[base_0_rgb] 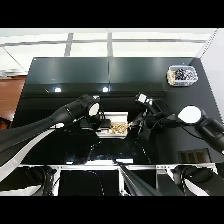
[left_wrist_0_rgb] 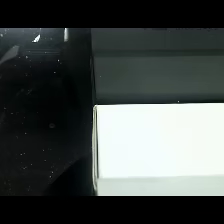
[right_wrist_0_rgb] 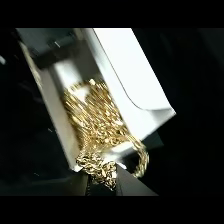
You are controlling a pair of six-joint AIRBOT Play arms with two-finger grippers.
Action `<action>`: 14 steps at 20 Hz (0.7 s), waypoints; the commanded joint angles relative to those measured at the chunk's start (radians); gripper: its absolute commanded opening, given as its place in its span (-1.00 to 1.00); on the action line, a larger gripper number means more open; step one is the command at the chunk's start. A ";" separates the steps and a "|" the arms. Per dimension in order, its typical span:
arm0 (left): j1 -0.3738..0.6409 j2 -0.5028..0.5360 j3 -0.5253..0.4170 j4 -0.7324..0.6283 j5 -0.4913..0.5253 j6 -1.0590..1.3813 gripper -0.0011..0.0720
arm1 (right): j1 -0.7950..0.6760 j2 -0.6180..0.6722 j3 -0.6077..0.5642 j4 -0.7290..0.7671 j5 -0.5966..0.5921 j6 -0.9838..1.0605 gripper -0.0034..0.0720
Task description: Fold the box and place the chain.
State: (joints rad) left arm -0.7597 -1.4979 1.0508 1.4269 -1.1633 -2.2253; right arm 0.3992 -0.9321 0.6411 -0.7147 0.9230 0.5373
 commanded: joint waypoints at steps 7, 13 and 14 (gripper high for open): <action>0.000 0.000 0.000 0.000 0.002 0.000 -0.89 | 0.064 0.010 0.018 0.405 -0.157 0.077 -0.83; 0.000 0.000 0.000 0.000 0.002 0.000 -0.88 | 0.062 0.011 0.097 0.406 -0.054 0.077 -0.83; 0.000 0.000 0.000 0.000 0.001 0.000 -0.89 | 0.060 0.011 0.129 0.406 -0.026 0.077 -0.83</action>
